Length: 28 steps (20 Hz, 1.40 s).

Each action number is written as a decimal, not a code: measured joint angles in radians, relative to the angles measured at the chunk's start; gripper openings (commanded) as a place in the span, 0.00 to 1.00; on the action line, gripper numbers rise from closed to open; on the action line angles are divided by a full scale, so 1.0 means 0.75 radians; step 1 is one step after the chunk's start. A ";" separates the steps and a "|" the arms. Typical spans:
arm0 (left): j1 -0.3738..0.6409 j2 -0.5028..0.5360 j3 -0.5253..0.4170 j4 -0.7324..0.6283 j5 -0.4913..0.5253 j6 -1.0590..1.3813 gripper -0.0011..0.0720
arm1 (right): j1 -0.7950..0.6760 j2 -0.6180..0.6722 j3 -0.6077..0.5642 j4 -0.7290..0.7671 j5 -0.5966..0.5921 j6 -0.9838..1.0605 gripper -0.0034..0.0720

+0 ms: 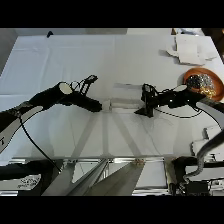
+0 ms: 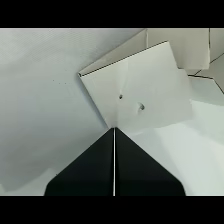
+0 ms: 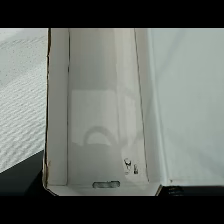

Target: Fold the box and place the chain.

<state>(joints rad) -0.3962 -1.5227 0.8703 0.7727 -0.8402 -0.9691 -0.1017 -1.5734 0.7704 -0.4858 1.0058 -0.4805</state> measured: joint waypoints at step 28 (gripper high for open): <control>0.022 0.094 -0.002 -0.262 -0.075 0.248 0.02 | 0.000 0.000 0.000 0.001 -0.001 0.000 0.71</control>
<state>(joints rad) -0.3798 -1.4521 0.8692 0.5762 -0.8963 -0.7830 -0.1017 -1.5734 0.7704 -0.4854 1.0054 -0.4805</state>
